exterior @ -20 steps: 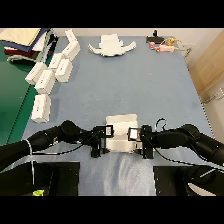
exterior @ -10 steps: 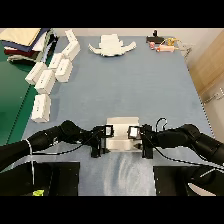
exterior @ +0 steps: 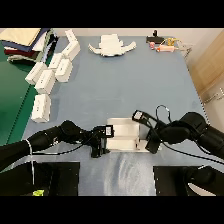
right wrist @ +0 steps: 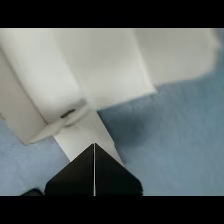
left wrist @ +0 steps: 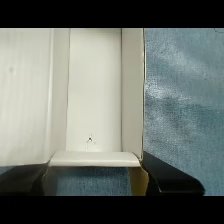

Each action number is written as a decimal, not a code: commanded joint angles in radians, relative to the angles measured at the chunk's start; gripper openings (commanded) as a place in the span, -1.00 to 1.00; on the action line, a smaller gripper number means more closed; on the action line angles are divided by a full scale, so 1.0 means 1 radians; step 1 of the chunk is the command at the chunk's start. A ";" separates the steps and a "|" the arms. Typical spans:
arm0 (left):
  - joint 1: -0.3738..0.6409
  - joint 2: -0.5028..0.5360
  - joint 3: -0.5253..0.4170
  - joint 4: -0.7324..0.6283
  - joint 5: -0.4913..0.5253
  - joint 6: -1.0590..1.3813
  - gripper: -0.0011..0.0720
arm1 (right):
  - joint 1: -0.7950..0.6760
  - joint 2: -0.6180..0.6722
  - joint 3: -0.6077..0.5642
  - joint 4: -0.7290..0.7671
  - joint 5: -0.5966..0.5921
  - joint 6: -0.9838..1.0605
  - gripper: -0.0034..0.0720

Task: Fold the box.

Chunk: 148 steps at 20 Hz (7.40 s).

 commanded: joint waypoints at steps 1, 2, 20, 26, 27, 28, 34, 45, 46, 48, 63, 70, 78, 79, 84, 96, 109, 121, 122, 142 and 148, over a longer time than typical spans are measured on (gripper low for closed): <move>0.000 -0.001 0.001 0.001 0.001 0.000 -0.03 | -0.034 0.001 0.075 -0.423 -0.275 0.575 -0.90; 0.000 -0.001 0.001 0.001 0.001 0.000 -0.03 | -0.063 0.000 0.071 -0.458 -0.314 0.644 -0.90; 0.000 -0.001 0.001 0.001 0.000 0.000 -0.03 | -0.230 -0.030 -0.058 0.359 -0.026 0.409 -0.90; 0.000 -0.001 0.001 0.001 0.001 0.000 -0.03 | -0.231 -0.031 0.029 0.359 -0.082 0.398 -0.25; 0.000 -0.001 0.000 0.001 0.000 0.000 -0.03 | -0.231 -0.031 0.029 0.359 -0.081 0.398 -0.16; 0.000 -0.001 0.001 0.001 0.000 0.000 -0.03 | -0.231 -0.031 0.029 0.361 -0.080 0.399 0.06; 0.000 -0.001 0.001 0.001 0.000 0.000 -0.03 | -0.222 -0.035 0.023 0.429 -0.065 0.397 0.29; 0.000 -0.001 0.000 0.001 0.001 0.000 -0.03 | 0.071 -0.217 0.125 0.065 -0.029 0.769 0.24; 0.000 -0.001 0.001 0.001 0.000 0.000 -0.03 | 0.104 -0.233 0.148 0.040 -0.043 0.808 0.21; 0.000 -0.001 0.000 0.001 0.001 0.000 -0.03 | 0.163 -0.271 0.188 0.000 -0.066 0.888 0.20; 0.000 -0.001 0.000 0.001 0.000 0.000 -0.03 | 0.231 -0.454 0.267 -0.054 -0.165 1.108 -0.73; 0.000 -0.001 0.001 0.001 0.001 0.000 -0.03 | 0.256 -0.455 0.269 -0.048 -0.169 1.115 -0.24; 0.000 -0.001 0.001 0.001 0.001 0.000 -0.03 | 0.253 -0.334 0.320 -0.057 -0.270 1.086 0.21; 0.000 -0.001 0.001 0.001 0.001 0.000 -0.03 | 0.253 -0.316 0.337 -0.086 -0.297 1.086 0.21; 0.000 -0.001 0.000 0.001 0.001 0.001 -0.03 | 0.171 -0.211 0.387 -0.203 -0.337 1.051 -0.90; 0.000 -0.001 0.001 0.001 0.001 0.000 -0.03 | -0.431 -0.600 0.421 0.642 -0.270 -0.079 -0.90; 0.000 -0.001 0.001 0.001 0.001 0.000 -0.03 | -0.357 -0.560 0.418 0.697 -0.444 -0.301 -0.90; 0.000 -0.001 0.001 0.001 0.001 0.000 -0.03 | 0.001 -0.222 0.169 0.492 0.062 -0.308 -0.90; 0.000 -0.001 0.000 0.001 0.001 0.000 -0.03 | 0.022 -0.199 0.169 0.491 0.077 -0.309 -0.90; 0.000 -0.001 0.001 0.001 0.001 0.001 -0.03 | 0.367 -0.151 0.092 0.023 0.329 -0.359 0.47; 0.000 -0.001 0.001 0.001 0.001 0.000 -0.03 | 0.367 -0.146 0.095 -0.026 0.349 -0.359 0.46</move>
